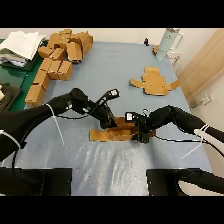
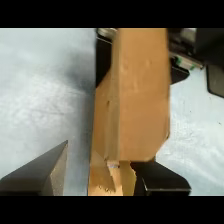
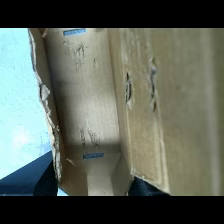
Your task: Fold the box.
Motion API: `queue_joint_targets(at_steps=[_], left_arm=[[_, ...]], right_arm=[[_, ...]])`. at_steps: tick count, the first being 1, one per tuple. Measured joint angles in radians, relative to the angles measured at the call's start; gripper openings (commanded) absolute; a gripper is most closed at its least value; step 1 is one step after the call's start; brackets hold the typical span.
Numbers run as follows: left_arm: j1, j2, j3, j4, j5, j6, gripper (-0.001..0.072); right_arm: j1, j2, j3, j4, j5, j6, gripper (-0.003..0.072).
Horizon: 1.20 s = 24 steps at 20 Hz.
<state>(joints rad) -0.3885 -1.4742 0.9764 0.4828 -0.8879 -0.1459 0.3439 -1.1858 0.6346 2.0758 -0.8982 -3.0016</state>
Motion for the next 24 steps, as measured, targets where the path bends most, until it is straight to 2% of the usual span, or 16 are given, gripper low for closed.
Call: queue_joint_targets(at_steps=[3, 4, 5, 6, 8, 10, 14, 18, 20, 24], left_arm=[[0.053, 0.059, 0.001, 0.103, -0.082, -0.188, 0.0481], [0.069, 0.076, 0.001, 0.135, -0.126, -0.263, 0.0357], [0.083, 0.09, 0.001, 0.154, -0.177, -0.352, 0.0039], [0.089, 0.098, 0.001, 0.173, -0.231, -0.436, 0.0016], [0.084, 0.11, -0.001, 0.171, -0.324, -0.582, 0.0016], [0.057, 0.116, -0.002, 0.128, -0.344, -0.689, 0.0015], [0.021, 0.089, 0.028, 0.011, -0.218, -0.795, 0.0015], [0.013, 0.0, 0.095, -0.046, -0.111, -0.838, 0.0014], [0.011, -0.051, 0.121, -0.039, -0.075, -0.872, 0.0014], [0.007, -0.121, 0.142, 0.084, -0.053, -0.982, 0.0014]], right_arm=[[0.0, 0.0, 0.0, 0.0, 0.0, 0.0, 0.0503], [0.0, 0.0, 0.0, 0.0, 0.0, 0.0, 0.0503], [0.0, 0.0, 0.0, 0.0, 0.0, 0.0, 0.0503], [0.0, 0.0, 0.0, 0.0, 0.0, 0.0, 0.0503], [0.0, 0.0, 0.0, 0.0, 0.0, 0.0, 0.0503], [0.0, 0.0, 0.0, 0.0, 0.0, 0.0, 0.0503], [0.0, 0.0, 0.0, 0.0, 0.0, -0.001, 0.0503], [0.0, 0.0, 0.0, 0.0, 0.0, -0.001, 0.0503], [0.0, 0.0, 0.0, 0.0, 0.0, 0.0, 0.0503], [0.0, 0.0, 0.0, 0.0, 0.0, 0.0, 0.0503]])
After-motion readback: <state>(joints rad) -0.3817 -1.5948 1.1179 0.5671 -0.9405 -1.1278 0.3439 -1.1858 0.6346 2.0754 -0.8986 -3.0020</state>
